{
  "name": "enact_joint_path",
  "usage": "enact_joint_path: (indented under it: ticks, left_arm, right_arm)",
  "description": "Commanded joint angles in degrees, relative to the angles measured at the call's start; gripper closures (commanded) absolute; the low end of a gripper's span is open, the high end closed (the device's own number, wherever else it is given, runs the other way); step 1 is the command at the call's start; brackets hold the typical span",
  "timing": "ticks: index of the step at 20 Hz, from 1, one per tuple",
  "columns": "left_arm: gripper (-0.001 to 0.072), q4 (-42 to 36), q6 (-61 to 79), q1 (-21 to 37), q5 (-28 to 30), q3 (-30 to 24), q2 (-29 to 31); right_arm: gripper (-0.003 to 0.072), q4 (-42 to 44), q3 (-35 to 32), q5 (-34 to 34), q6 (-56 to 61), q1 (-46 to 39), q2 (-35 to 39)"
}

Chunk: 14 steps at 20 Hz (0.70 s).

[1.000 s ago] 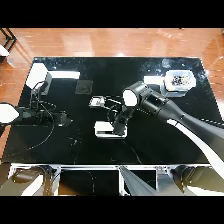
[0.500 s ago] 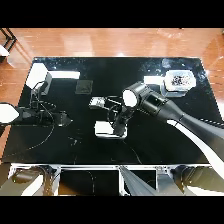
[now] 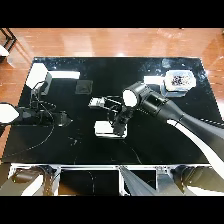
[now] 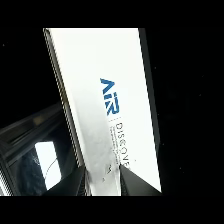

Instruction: Fold the box and place the chain.

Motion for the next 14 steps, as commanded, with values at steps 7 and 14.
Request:
enact_joint_path:
  ticks: [7,14]
  left_arm:
    - [0.0076,0.0,0.0,0.0,0.0,0.0,0.0]
    - [0.0076,0.0,0.0,0.0,0.0,0.0,0.0]
  right_arm:
    - [0.045,-0.3,0.0,-1.0,0.0,0.0,0.0]
    - [0.0449,-0.2,0.0,-1.3,0.0,0.7,-1.1]
